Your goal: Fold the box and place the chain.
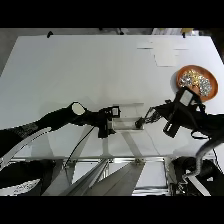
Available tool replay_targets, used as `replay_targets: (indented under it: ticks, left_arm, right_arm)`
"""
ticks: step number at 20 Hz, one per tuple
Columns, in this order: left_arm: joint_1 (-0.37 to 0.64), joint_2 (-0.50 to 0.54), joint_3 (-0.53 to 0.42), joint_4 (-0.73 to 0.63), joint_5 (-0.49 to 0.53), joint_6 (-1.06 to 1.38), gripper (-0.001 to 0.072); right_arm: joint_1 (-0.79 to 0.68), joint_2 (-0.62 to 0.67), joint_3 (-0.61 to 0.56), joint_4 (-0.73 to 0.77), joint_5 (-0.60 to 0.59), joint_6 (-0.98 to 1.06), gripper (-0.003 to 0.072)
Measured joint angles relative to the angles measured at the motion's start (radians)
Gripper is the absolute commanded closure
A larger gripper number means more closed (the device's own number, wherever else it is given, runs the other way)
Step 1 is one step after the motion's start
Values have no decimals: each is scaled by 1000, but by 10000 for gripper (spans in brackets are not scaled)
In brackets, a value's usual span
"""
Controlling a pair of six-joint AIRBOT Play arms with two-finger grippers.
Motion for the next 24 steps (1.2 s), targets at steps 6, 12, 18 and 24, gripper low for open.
replay_targets:
  ticks: [6, 12, 18, 24]
  left_arm:
    - [0, 0, 0, 0, 0, 0, 456]
    - [0, 0, 0, 0, 0, 0, 456]
    - [0, 0, 0, 0, 0, 0, 456]
    - [0, 0, 0, 0, 0, 0, 456]
  right_arm:
    - [1, -14, 7, 324, -29, -120, 670]
    - [49, -225, 8, 414, -7, -188, 670]
    - [73, -409, 8, 381, 0, -198, 670]
    - [134, -508, 8, 370, -33, -202, 575]
